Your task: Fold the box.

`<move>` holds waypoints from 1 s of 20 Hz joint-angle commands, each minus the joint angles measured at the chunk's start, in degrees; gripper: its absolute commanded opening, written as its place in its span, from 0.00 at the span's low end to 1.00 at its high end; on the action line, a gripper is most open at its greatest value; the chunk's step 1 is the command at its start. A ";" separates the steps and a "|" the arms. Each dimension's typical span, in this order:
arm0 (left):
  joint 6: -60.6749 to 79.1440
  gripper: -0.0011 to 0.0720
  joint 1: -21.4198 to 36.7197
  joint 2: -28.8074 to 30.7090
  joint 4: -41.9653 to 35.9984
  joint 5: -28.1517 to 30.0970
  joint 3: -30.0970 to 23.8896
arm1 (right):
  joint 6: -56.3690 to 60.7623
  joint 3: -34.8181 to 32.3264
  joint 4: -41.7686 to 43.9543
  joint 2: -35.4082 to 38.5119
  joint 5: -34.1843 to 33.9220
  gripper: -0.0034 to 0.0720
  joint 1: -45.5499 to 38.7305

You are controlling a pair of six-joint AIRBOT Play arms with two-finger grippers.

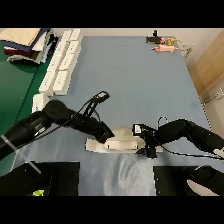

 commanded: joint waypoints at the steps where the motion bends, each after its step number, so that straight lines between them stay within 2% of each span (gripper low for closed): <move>1: -1.09 0.03 3.21 -11.32 -0.87 0.96 7.87 | 0.00 0.07 0.00 0.00 -0.02 0.73 -0.04; 3: -1.49 0.03 5.73 -15.39 -0.87 0.46 9.57 | -0.02 0.07 0.00 0.00 0.00 0.73 -0.04; 6: -3.15 0.03 7.89 -20.17 -0.76 -3.82 9.64 | -0.02 0.07 0.00 0.00 -0.02 0.73 -0.04; 10: -3.39 0.03 6.34 -24.83 -0.57 -9.09 9.53 | -0.02 0.07 0.00 0.00 0.00 0.73 -0.04; 15: -3.30 0.03 4.11 -26.91 -0.57 -8.98 9.55 | -0.02 0.07 0.00 0.00 -0.02 0.73 -0.04; 20: -2.29 0.03 6.58 -25.73 -0.57 -9.09 11.15 | -0.02 0.07 0.00 0.00 0.00 0.73 -0.04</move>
